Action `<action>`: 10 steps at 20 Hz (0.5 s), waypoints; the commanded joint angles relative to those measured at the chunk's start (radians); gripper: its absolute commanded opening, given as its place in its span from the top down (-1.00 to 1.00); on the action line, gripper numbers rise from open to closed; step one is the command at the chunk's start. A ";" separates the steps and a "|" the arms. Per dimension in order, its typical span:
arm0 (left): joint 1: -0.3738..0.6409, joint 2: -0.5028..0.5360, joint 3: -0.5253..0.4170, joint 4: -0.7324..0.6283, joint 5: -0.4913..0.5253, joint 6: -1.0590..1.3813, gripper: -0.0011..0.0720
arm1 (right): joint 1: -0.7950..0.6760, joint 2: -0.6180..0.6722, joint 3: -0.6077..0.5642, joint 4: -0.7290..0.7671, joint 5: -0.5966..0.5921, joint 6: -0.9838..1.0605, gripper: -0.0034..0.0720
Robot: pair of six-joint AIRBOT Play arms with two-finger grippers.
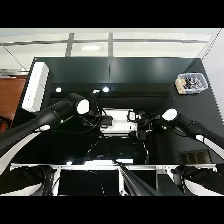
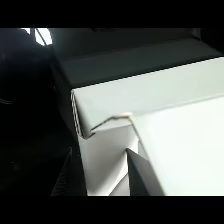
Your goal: Fold the box and place the chain.
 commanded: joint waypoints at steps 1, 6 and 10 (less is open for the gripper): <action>-0.016 -0.001 0.013 0.011 0.002 -0.053 -0.11 | 0.000 0.000 0.000 0.000 0.000 0.000 -0.37; -0.065 -0.039 0.075 0.073 -0.032 -0.103 -0.11 | 0.000 0.000 0.000 0.000 0.000 0.000 -0.37; -0.075 -0.051 0.082 0.157 -0.087 -0.164 0.20 | 0.000 0.000 0.000 0.000 0.000 0.000 -0.37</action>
